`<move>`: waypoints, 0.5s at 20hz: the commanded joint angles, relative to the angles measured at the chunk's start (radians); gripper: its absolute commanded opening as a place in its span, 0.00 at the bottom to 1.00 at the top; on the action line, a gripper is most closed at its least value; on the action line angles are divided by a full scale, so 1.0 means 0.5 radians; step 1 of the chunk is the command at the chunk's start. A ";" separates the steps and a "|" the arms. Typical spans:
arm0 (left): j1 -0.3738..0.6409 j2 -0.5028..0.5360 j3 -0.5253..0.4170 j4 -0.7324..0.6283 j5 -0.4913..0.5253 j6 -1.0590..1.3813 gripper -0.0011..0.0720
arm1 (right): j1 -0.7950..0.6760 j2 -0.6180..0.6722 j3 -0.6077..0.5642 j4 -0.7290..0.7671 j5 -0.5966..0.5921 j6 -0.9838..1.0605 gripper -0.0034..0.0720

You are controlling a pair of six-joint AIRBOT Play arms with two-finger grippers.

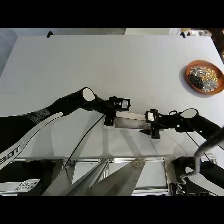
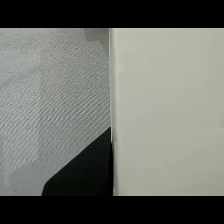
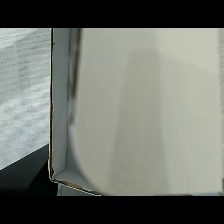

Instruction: Fold the box and place the chain.

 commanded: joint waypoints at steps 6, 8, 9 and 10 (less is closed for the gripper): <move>0.001 0.002 0.001 0.000 0.003 0.001 0.03 | 0.000 0.002 0.000 0.001 0.001 0.000 0.58; 0.004 0.017 0.001 0.002 -0.005 -0.002 0.03 | 0.000 0.002 0.000 0.001 0.001 0.000 0.58; 0.004 0.035 0.001 0.008 -0.040 -0.002 0.12 | 0.000 0.002 0.000 0.001 0.001 0.000 0.58; 0.004 0.064 0.001 0.009 -0.076 -0.002 0.35 | 0.000 0.002 0.000 0.001 0.001 0.000 0.58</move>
